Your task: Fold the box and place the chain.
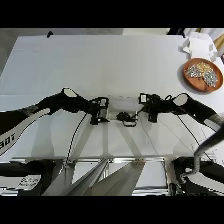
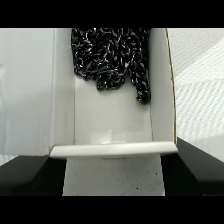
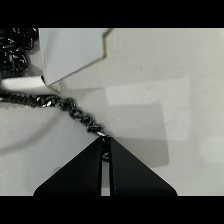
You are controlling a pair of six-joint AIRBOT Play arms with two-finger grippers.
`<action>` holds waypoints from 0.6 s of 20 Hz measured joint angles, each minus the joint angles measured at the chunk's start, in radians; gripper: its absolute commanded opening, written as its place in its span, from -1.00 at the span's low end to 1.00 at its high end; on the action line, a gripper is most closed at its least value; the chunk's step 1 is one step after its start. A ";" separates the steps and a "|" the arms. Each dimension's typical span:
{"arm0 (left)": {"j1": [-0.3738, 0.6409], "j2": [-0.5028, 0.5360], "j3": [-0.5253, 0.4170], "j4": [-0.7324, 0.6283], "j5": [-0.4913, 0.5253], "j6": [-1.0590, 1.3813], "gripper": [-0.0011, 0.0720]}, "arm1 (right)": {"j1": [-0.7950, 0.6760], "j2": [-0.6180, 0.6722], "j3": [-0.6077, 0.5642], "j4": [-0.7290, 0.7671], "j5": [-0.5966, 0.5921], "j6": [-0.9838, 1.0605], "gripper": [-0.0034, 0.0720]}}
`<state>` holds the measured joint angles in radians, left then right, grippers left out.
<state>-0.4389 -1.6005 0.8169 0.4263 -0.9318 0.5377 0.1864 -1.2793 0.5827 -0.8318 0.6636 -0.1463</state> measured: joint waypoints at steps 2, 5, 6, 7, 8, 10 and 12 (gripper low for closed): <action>0.000 0.000 0.000 0.000 0.000 0.000 -0.55 | 0.000 0.031 -0.001 -0.009 0.021 0.041 -0.87; 0.000 0.000 0.000 0.000 0.000 0.000 -0.55 | 0.000 0.121 -0.001 -0.052 0.053 0.131 -0.87; 0.000 0.000 0.000 0.000 0.000 0.000 -0.55 | 0.000 0.160 -0.001 -0.064 0.076 0.157 -0.87; 0.000 0.000 0.000 0.000 0.000 0.000 -0.55 | 0.001 0.207 -0.001 -0.074 0.114 0.180 -0.87; 0.000 0.000 0.000 0.000 0.000 0.000 -0.55 | 0.005 0.252 -0.001 -0.081 0.141 0.200 -0.87; 0.000 0.000 0.000 0.000 0.000 0.000 -0.55 | 0.021 0.351 -0.001 -0.087 0.187 0.238 -0.87; 0.000 0.000 0.000 0.000 0.000 0.000 -0.55 | 0.049 0.441 -0.001 -0.064 0.212 0.269 -0.87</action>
